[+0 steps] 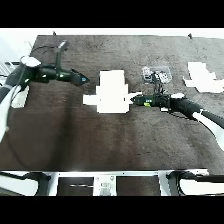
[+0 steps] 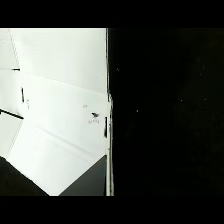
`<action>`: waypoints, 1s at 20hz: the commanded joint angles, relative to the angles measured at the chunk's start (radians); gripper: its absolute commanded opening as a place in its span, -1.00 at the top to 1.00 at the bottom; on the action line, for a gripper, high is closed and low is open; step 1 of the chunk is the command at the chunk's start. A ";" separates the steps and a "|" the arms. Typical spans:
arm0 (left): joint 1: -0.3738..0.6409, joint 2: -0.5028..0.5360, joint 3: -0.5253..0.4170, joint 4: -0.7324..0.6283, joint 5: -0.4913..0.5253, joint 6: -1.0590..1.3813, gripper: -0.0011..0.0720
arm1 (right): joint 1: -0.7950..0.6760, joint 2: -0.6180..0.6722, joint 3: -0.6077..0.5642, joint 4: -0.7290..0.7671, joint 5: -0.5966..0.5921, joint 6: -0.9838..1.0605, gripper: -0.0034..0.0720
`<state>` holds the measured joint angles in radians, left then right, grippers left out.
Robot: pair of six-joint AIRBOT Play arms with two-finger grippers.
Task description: Fold the box and place the chain.
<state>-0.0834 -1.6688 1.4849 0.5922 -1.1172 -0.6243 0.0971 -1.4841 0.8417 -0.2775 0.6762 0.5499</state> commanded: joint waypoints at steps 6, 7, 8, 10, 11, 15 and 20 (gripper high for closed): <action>-0.032 -0.404 0.464 0.119 -0.221 -0.198 -0.33 | 0.001 -0.001 -0.003 0.008 -0.005 -0.035 0.88; -0.032 -0.423 0.482 0.098 -0.218 -0.193 -0.33 | 0.002 -0.002 -0.003 0.008 -0.005 -0.036 0.88; -0.032 -0.440 0.500 0.060 -0.219 -0.186 -0.33 | 0.002 -0.002 -0.003 0.008 -0.004 -0.036 0.88; -0.034 -0.475 0.535 -0.013 -0.219 -0.179 -0.33 | 0.001 -0.007 -0.003 0.008 -0.004 -0.039 0.88; -0.038 -0.489 0.541 -0.023 -0.212 -0.178 -0.33 | 0.002 -0.012 -0.003 0.008 -0.004 -0.039 0.88; -0.069 -0.524 0.542 -0.011 -0.183 -0.160 -0.33 | 0.001 -0.020 -0.003 0.009 -0.004 -0.043 0.88; -0.084 -0.542 0.543 0.004 -0.139 -0.161 -0.33 | 0.001 -0.020 -0.003 0.017 -0.003 -0.065 0.88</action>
